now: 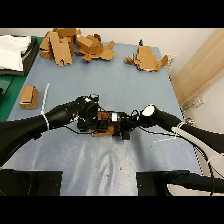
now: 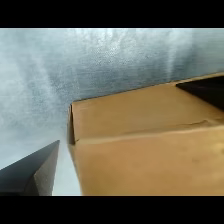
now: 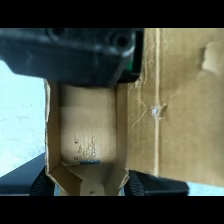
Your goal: Fold the box.
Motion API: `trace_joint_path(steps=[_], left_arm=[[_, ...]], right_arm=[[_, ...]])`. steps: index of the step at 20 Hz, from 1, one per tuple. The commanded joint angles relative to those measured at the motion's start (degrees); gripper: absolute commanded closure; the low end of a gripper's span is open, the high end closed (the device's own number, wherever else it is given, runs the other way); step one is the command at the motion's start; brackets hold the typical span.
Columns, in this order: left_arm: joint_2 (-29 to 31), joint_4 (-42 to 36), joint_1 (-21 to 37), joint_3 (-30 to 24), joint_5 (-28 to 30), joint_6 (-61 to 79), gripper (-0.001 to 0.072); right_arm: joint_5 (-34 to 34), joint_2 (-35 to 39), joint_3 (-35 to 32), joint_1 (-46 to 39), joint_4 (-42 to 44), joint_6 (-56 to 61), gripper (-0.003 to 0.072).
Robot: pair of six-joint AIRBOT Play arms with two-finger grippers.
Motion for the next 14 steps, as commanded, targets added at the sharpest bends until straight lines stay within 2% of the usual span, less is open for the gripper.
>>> trace_joint_path(steps=[1, 3, 9, 11, 14], left_arm=[[-0.39, 0.92, -0.57, 0.52, -1.07, -2.51, 0.0061], [-0.39, 0.55, -0.57, 0.52, 0.98, -2.54, 0.0061], [-0.39, -1.55, -0.57, 0.57, 1.77, -2.58, 0.0061], [-0.39, 0.00, -0.57, 0.63, -0.79, -6.51, 0.0062], [-0.44, 7.02, -1.46, 1.88, -6.64, -11.41, 0.0063]], right_arm=[[0.02, -0.04, 0.00, 0.04, 0.00, 0.02, 0.0198], [0.02, -0.04, 0.00, 0.04, 0.00, 0.00, 0.0198], [0.02, -0.04, 0.00, 0.04, 0.00, 0.00, 0.0198], [0.02, -0.04, 0.00, 0.04, 0.00, 0.00, 0.0198], [0.00, -0.04, 0.00, 0.04, 0.00, 0.00, 0.0198]])
